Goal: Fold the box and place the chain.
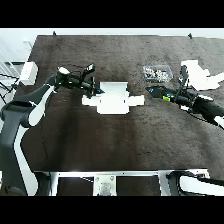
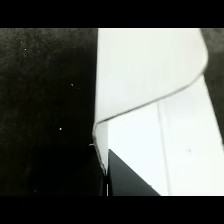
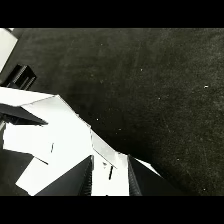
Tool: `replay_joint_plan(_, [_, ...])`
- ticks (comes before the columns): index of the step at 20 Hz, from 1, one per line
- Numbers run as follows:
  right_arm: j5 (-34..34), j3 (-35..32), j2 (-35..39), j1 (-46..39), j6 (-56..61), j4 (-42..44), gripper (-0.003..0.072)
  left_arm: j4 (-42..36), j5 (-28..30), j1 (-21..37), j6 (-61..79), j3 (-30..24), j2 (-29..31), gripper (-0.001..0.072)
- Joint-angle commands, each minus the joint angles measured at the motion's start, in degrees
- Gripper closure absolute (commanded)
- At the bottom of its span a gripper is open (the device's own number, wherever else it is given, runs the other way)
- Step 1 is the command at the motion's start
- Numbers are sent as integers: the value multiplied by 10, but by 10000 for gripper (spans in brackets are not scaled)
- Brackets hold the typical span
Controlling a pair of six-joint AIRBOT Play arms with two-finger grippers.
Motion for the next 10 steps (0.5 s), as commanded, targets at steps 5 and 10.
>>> replay_joint_plan(5, [5, -7, 0, -2, -1, -1, 410, -2, 17, 0, 66, -10, -8, 695])
replay_joint_plan(10, [5, -8, -1, -2, -14, -2, 410, -5, 16, 0, 69, -10, -14, 693])
